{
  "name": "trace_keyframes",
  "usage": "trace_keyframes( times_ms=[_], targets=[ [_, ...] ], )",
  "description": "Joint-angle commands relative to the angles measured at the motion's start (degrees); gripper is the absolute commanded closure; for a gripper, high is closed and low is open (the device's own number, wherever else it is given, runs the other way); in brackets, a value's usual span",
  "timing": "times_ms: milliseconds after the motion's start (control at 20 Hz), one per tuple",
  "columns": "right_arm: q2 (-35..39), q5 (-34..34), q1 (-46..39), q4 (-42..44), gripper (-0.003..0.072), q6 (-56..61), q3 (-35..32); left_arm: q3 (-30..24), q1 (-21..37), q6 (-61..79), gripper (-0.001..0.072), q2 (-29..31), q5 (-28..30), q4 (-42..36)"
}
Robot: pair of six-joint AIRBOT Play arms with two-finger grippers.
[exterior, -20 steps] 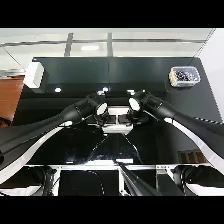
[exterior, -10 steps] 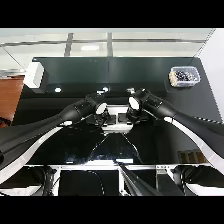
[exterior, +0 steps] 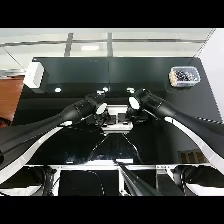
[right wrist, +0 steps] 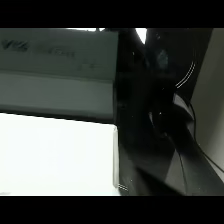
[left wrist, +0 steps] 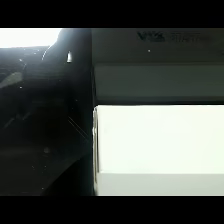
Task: Fold the box and place the chain.
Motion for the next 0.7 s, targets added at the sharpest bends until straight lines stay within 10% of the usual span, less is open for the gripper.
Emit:
trace_keyframes(
  times_ms=[0,200,400,550,650],
  targets=[
    [1.9,1.7,0.0,-0.2,0.0126,-2.7,0.3,0.0,0.0,-0.1,0.0679,0.0,0.3,0.2],
    [12.0,6.3,-0.1,-6.8,0.0126,-9.6,3.1,0.0,0.0,-0.1,0.0679,0.0,0.2,0.2],
    [24.0,7.1,-4.2,-36.5,0.0126,-9.7,4.0,0.0,0.0,-0.1,0.0679,0.0,0.7,0.2],
    [23.8,-3.5,-16.5,-47.0,0.0123,-9.7,3.4,0.0,0.0,-0.1,0.0679,0.0,0.6,0.2],
    [20.3,-14.3,-28.6,-41.6,-0.0034,-9.7,3.0,0.0,0.0,-0.1,0.0679,0.0,0.6,0.2]
  ],
)
